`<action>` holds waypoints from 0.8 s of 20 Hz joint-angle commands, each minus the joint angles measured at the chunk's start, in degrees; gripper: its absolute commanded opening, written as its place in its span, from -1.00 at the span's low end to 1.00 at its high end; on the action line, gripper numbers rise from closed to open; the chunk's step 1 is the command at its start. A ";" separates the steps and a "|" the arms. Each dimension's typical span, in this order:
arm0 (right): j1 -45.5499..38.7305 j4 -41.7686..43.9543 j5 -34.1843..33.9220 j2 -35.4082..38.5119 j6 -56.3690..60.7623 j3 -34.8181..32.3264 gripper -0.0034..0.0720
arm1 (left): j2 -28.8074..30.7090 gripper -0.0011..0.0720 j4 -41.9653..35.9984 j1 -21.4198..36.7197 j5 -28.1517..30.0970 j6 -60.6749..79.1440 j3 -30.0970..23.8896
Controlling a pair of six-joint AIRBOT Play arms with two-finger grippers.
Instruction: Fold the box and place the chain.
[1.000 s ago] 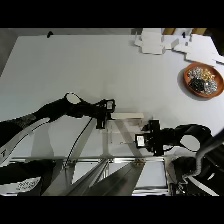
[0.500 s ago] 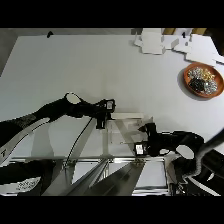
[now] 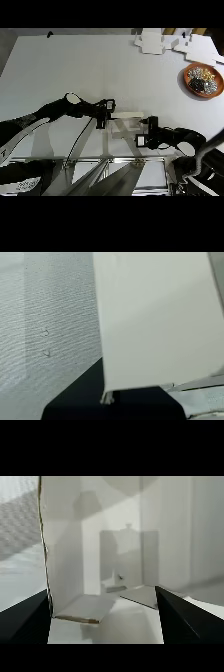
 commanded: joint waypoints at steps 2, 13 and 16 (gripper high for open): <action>-4.66 3.96 1.84 -0.04 -0.57 2.03 0.91 | -0.04 -0.94 0.09 -0.02 -0.04 0.07 0.02; -15.15 21.59 10.12 -5.27 -16.00 4.35 0.90 | -0.04 -0.94 0.09 -0.02 -0.04 0.07 0.02; -18.64 21.59 11.41 -8.37 -15.98 7.19 0.89 | -0.04 -0.94 0.09 -0.02 -0.07 0.07 0.02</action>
